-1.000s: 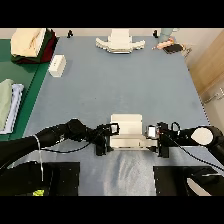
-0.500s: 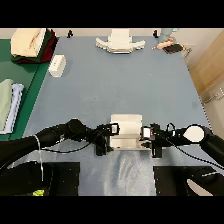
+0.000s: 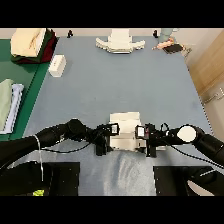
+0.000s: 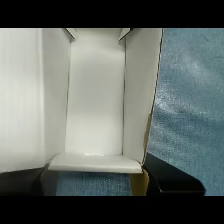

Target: Fold the box.

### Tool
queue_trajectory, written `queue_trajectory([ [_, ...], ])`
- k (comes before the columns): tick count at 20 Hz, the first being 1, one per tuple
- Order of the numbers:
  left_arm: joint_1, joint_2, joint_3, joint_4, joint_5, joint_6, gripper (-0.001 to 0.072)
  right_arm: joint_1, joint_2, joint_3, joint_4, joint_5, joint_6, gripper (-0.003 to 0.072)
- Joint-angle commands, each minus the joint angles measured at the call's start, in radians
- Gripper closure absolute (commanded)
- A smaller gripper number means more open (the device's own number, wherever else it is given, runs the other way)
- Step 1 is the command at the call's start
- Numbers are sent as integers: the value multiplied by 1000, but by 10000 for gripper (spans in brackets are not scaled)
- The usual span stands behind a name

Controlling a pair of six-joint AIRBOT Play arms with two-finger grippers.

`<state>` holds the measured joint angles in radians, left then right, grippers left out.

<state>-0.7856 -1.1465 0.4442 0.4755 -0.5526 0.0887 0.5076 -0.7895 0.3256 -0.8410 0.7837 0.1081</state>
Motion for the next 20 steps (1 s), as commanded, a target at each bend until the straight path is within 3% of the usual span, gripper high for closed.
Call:
queue_trajectory([
  [1,0,0,0,-1,0,0,285,4,-7,0,4,5,9,22],
  [3,0,0,0,-1,0,0,285,4,4,1,-58,31,97,104],
  [4,0,0,0,-1,0,0,286,4,17,3,-125,45,192,267],
  [5,0,0,0,-1,0,0,286,4,30,9,-202,61,314,373],
  [7,0,0,0,-1,0,0,286,4,67,36,-399,120,666,685],
  [11,0,0,0,-1,0,0,285,-3,158,142,-708,280,1265,684],
  [14,0,0,0,-1,0,0,286,-87,187,177,-1025,441,1831,684],
  [15,0,0,0,-1,0,0,285,-146,169,173,-1025,491,1969,685],
  [16,0,0,0,-1,0,0,285,-214,143,162,-925,494,2018,685],
  [20,0,-1,0,-1,0,0,286,-378,21,90,-565,431,1794,687],
])
